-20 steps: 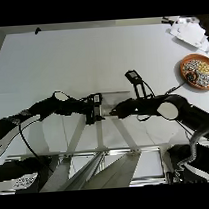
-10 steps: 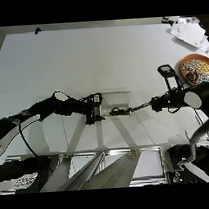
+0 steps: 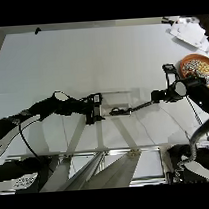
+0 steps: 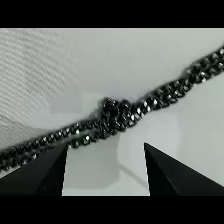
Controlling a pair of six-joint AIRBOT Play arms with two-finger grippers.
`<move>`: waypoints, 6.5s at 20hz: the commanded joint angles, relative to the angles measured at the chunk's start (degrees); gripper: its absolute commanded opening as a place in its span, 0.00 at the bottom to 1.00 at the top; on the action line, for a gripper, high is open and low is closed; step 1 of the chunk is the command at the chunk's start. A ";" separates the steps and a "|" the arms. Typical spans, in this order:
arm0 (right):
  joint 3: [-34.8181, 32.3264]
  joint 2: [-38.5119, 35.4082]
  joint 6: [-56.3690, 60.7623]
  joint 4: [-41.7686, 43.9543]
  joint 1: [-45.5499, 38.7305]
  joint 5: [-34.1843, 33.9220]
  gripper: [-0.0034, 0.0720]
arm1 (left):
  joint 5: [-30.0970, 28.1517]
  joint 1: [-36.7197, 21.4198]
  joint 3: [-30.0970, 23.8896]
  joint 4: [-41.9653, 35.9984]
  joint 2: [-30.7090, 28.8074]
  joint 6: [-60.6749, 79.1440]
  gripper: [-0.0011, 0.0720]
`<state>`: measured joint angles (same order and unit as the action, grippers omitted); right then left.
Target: Fold the box and place the chain.
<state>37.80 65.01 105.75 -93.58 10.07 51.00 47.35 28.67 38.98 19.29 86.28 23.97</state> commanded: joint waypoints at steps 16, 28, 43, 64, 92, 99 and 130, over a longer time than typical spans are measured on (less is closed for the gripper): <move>0.02 4.55 2.43 1.05 -0.24 -0.39 0.13 | 0.00 0.00 0.02 0.02 -0.04 0.02 0.46; 0.04 1.07 1.88 -1.07 -0.61 -0.81 0.37 | 0.00 0.00 0.02 0.02 -0.04 0.02 0.46; 0.04 4.66 10.19 0.11 -1.81 -3.54 0.43 | 0.00 0.00 0.02 0.02 -0.04 0.02 0.46; 0.04 -24.22 -5.77 5.92 7.43 0.44 0.06 | 0.02 0.00 0.02 0.00 -0.04 0.02 0.46; 0.07 -18.82 -12.39 25.29 34.51 -22.34 0.06 | 0.00 0.00 0.02 0.02 -0.04 0.02 0.46; 0.04 -8.46 -8.41 25.94 34.32 -21.57 0.06 | 0.00 0.00 0.02 0.00 -0.04 0.02 0.46; 3.85 -2.58 2.97 5.51 -26.91 -9.97 0.50 | 0.00 0.00 0.02 0.00 -0.04 0.02 0.46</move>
<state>41.60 57.63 103.92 -86.19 -12.71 48.12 47.35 28.67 38.98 19.29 86.28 23.99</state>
